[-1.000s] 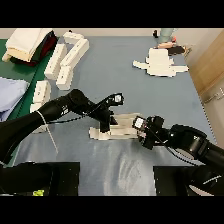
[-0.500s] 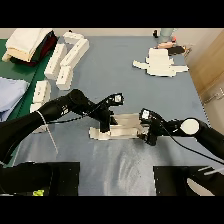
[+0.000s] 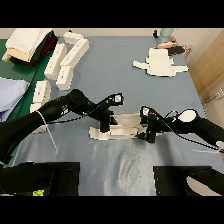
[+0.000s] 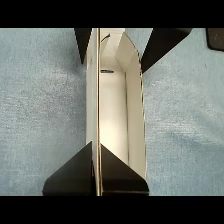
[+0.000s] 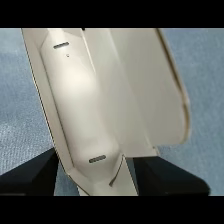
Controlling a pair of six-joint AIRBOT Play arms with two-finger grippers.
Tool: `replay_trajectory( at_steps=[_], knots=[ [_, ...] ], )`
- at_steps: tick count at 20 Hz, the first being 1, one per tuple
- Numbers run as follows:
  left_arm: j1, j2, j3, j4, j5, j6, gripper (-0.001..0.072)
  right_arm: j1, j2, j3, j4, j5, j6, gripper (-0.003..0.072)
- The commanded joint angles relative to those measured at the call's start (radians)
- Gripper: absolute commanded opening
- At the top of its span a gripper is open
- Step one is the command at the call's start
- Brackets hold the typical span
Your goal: Fold the box.
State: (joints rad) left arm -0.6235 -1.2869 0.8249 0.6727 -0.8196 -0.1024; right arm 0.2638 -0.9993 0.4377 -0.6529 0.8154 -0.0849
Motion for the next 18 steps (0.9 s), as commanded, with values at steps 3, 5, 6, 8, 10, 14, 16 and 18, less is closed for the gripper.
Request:
replay_trajectory(
  at_steps=[3, 5, 6, 8, 10, 14, 16, 18],
  knots=[
    [0.000, 0.000, 0.001, 0.000, 0.000, 0.000, 0.0017, 0.005, -0.015, 0.002, 0.006, 0.017, -0.033, 0.0718],
    [0.000, 0.000, 0.001, 0.000, 0.000, 0.000, 0.0017, 0.006, -0.036, 0.002, 0.014, 0.032, -0.095, 0.0718],
    [0.000, 0.000, 0.001, 0.000, 0.000, 0.000, 0.0017, 0.006, -0.045, 0.002, 0.023, 0.047, -0.130, 0.0718],
    [0.000, 0.000, 0.001, 0.000, 0.000, 0.000, 0.0017, 0.006, -0.063, 0.002, 0.032, 0.077, -0.200, 0.0718],
    [0.000, 0.000, 0.001, 0.000, 0.000, 0.000, 0.0017, 0.005, -0.086, 0.002, 0.032, 0.087, -0.230, 0.0718],
    [0.000, 0.000, 0.001, 0.000, 0.000, 0.000, 0.0017, -0.001, -0.117, 0.002, 0.039, 0.087, -0.262, 0.0710],
    [0.000, 0.000, 0.001, 0.000, 0.000, 0.000, 0.0017, -0.021, -0.117, 0.002, 0.041, 0.100, -0.265, 0.0710],
    [0.000, 0.000, 0.001, 0.000, 0.000, 0.000, 0.0017, -0.042, -0.117, 0.001, 0.040, 0.108, -0.264, 0.0708]
  ],
)
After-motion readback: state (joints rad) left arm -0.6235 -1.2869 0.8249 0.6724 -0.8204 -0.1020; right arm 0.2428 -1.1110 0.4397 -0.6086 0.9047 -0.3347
